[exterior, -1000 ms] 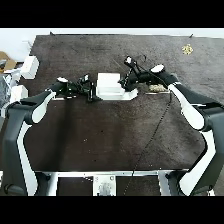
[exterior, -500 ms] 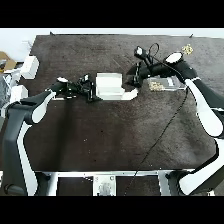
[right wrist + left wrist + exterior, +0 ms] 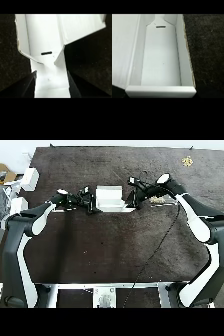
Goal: Fold the box and place the chain.
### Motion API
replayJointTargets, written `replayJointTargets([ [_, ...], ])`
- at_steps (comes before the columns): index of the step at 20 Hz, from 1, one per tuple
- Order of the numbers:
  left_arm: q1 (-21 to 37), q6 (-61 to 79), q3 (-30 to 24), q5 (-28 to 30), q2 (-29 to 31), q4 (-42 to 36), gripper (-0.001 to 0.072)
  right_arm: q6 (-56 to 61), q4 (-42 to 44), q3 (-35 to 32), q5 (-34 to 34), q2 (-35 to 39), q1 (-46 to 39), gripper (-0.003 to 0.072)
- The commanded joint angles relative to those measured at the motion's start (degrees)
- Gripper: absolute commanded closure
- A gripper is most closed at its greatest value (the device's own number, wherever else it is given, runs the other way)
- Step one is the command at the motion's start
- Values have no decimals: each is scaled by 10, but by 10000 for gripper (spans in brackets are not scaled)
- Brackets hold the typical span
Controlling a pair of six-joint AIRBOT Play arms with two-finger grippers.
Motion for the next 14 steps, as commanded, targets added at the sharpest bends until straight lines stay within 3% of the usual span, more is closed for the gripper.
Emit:
replayJointTargets([
  [1, 0, 0, 0, 0, 0, 0, 597, -7, -10, 0, 3, -6, 5, 247],
  [10, 0, 0, 0, 0, 0, 0, 598, -6, -7, 0, -23, -9, 32, 251],
  [11, 0, 0, 0, 0, 0, 0, 598, -8, -3, 0, -24, -9, 32, 392],
  [14, 0, 0, 0, 0, 0, 0, 598, -12, 15, 0, -24, -11, 33, 437],
])
